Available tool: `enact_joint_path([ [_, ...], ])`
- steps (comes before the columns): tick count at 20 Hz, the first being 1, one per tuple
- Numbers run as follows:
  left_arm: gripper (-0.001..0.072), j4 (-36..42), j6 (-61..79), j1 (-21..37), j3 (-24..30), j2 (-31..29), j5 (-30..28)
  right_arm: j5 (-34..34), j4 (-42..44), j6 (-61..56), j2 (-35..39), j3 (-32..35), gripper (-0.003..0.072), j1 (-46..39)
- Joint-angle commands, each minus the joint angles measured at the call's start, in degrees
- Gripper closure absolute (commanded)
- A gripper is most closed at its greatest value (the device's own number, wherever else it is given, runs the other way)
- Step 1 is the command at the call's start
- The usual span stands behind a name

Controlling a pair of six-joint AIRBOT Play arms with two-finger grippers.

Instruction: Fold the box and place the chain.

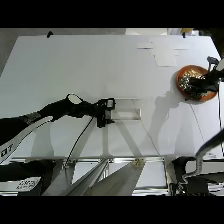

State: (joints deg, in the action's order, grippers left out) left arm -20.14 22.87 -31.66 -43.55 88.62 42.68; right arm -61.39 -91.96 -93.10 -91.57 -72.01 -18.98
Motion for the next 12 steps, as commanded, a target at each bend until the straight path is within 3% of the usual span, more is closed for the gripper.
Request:
enact_joint_path([
  [1,0.0438,-0.02,0.0,0.02,0.02,0.0,0.0,2.95,-1.51,-1.86,-0.55,-0.02,0.0504,-1.73],
  [3,0.0438,-0.02,0.0,0.02,0.02,0.0,-0.02,2.36,-1.49,-1.81,-1.03,-0.02,0.0476,-3.06],
  [12,0.0438,-0.02,0.0,0.02,0.02,0.0,-0.02,2.64,0.76,-0.87,-3.39,-0.02,0.0489,-4.46],
])
